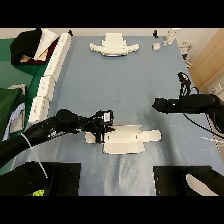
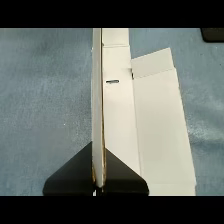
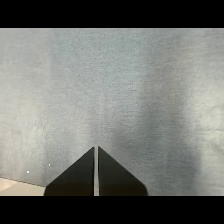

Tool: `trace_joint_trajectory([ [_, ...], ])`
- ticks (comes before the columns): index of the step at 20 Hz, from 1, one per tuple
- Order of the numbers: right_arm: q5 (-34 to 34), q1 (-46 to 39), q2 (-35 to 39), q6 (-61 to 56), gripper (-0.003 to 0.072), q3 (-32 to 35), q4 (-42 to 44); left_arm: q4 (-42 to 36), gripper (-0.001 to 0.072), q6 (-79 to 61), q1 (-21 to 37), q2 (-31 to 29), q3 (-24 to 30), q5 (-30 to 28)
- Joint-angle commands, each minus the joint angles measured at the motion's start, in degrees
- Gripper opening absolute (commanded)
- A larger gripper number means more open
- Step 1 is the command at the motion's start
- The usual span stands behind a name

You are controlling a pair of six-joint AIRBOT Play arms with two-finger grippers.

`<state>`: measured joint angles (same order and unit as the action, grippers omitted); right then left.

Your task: Fold the box.

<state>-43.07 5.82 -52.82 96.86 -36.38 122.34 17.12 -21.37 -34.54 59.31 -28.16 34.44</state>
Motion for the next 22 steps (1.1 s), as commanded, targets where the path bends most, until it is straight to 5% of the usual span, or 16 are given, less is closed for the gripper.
trace_joint_trajectory([
  [1, -1.22, 0.0, 0.02, -0.02, 0.0035, -0.02, 0.09, -0.13, 0.0012, 0.48, 0.0, 0.0, -0.04, 0.24],
  [11, -19.21, 5.01, 6.84, -9.01, -0.0001, 0.11, -5.84, -0.17, 0.0012, 0.44, -0.02, 0.0, -0.04, 0.09],
  [14, -23.69, 14.08, 14.12, -20.68, 0.0, 1.27, -13.99, -0.17, 0.0012, 0.44, -0.02, 0.0, -0.04, 0.11],
  [22, -17.81, 51.84, 23.02, -25.24, 0.0001, 10.12, -23.52, -0.17, 0.0012, 0.44, -0.02, 0.0, -0.04, 0.13],
])
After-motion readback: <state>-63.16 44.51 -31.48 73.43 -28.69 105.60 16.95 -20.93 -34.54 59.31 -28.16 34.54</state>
